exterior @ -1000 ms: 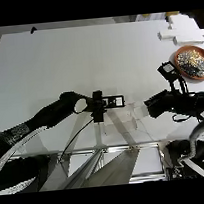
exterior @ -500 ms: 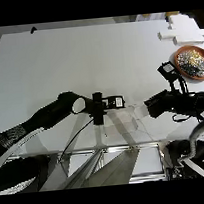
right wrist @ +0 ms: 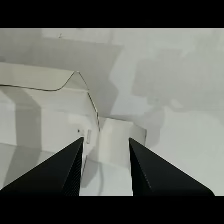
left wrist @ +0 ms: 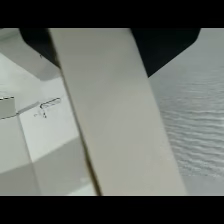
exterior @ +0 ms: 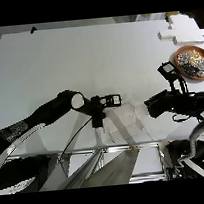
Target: Fold the box and place the chain.
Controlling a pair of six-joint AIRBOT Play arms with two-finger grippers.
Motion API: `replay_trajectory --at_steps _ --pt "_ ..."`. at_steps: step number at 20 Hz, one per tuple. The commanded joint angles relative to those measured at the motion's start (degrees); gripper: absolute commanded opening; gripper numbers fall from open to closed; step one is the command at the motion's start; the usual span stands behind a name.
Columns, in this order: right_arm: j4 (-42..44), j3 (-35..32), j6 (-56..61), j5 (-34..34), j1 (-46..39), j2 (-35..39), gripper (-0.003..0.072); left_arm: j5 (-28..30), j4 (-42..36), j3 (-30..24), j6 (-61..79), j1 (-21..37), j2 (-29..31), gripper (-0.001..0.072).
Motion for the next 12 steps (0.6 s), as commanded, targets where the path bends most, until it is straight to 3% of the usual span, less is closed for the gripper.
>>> replay_trajectory --at_steps 1,6,10,12 --pt "0.0 0.0 0.0 0.0 0.0 0.0 0.0316 -0.4 -3.4 0.0 0.2 0.4 -0.3 0.0161" --pt "0.0 0.0 0.0 0.0 0.0 0.0 0.0316 -3.3 -12.5 0.0 2.2 0.4 -0.8 0.0161" --pt "0.0 0.0 0.0 0.2 0.0 0.0 0.0316 -6.1 -13.9 0.0 1.1 0.5 -3.7 0.0163" --pt "0.0 0.0 0.0 0.2 0.0 0.0 0.0316 -6.5 -15.3 0.0 1.0 0.5 -4.4 0.0226"
